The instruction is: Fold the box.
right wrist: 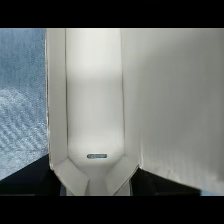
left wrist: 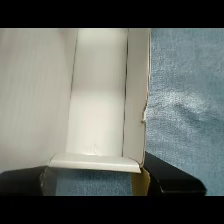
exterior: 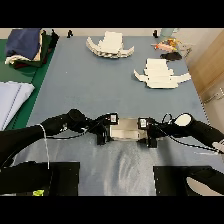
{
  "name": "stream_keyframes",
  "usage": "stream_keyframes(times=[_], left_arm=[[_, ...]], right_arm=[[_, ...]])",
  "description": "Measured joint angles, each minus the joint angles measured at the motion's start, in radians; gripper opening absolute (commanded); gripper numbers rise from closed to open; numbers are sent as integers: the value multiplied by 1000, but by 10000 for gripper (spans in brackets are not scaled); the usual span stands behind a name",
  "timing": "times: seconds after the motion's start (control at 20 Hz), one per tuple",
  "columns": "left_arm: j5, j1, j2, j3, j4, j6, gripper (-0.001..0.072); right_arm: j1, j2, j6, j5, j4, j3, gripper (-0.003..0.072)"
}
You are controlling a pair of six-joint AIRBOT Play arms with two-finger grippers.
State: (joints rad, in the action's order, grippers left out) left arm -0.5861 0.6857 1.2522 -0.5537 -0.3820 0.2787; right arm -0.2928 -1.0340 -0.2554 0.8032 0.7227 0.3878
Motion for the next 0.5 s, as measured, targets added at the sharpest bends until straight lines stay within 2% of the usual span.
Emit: stream_keyframes(times=[0.05, 0.5], left_arm=[[0, 0, 0, 0, 0, 0, 607], [0, 0, 0, 0, 0, 0, 607]], right_arm=[[0, 2, 0, 0, 0, 0, 720], [0, 37, 6, 9, 11, 0, 720]])
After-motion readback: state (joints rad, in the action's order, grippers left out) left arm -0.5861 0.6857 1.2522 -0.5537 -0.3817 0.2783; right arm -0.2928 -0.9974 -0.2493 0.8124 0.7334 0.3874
